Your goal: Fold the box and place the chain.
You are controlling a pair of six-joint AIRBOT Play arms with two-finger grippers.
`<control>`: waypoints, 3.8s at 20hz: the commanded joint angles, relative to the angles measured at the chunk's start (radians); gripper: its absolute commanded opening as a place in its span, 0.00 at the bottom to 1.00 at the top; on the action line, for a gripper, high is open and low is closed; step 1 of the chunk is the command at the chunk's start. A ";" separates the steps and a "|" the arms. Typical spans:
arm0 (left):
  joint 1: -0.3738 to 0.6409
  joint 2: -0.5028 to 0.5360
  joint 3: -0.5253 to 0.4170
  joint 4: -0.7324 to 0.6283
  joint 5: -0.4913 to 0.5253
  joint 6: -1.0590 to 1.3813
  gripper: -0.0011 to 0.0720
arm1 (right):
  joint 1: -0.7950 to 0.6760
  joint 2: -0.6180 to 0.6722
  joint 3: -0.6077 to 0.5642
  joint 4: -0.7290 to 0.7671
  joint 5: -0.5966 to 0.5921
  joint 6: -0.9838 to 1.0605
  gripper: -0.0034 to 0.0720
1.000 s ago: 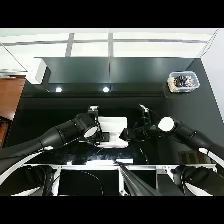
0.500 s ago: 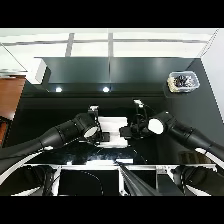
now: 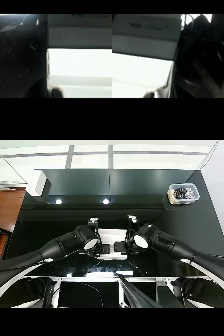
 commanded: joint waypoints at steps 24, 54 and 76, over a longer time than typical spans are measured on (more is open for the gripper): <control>0.000 -0.001 0.001 0.002 0.003 0.000 0.05 | 0.034 -0.088 0.060 -0.076 0.056 0.099 0.06; 0.000 -0.002 0.001 0.002 0.002 0.000 0.05 | 0.031 -0.023 0.060 -0.104 0.056 -0.017 0.55; 0.000 -0.002 0.000 0.003 -0.002 0.000 0.05 | -1.041 0.054 0.150 -0.447 -0.357 -0.452 0.95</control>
